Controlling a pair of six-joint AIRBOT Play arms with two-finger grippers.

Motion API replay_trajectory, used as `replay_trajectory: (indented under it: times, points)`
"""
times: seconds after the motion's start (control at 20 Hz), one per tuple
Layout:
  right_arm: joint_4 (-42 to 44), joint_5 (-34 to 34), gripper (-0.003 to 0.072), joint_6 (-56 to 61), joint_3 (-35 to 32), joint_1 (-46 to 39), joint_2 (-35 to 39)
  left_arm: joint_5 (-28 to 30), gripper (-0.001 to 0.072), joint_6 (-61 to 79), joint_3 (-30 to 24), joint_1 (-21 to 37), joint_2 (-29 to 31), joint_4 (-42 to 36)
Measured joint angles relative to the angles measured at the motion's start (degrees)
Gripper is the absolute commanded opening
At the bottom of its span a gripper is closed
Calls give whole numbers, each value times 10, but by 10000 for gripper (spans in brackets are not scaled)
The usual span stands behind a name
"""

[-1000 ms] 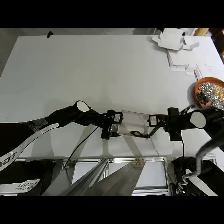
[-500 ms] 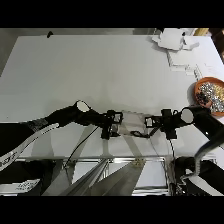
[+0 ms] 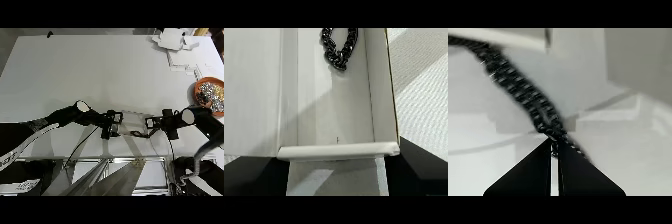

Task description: Fold the box and place the chain.

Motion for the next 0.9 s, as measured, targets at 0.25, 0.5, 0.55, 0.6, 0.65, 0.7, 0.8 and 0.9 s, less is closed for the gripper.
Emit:
replay_trajectory:
  times: [0.25, 0.5, 0.55, 0.6, 0.65, 0.7, 0.8, 0.9]
  points:
    - [22, 35, 17, 1, 0, 9, 90, 0, 333, 0, 0, 0, 0, 0]
    - [146, 52, 17, 1, 1, 65, 166, 0, 332, 0, 0, 0, 0, 0]
    - [180, 45, 17, 1, 1, 80, 172, 0, 333, 0, 0, 0, 0, 0]
    - [216, 32, 17, 1, 1, 96, 177, 0, 333, 0, 0, 0, 0, 0]
    - [248, 15, 17, 1, 0, 113, 181, 0, 333, 0, 0, 0, 0, 0]
    - [274, -4, 17, 1, 1, 129, 183, 0, 333, 0, 0, 0, 0, 0]
    - [311, -50, 17, 1, 0, 161, 186, 0, 333, 0, 0, 0, 0, 0]
    - [335, -95, 17, 6, 0, 184, 185, 0, 333, 0, 0, 0, 0, 0]
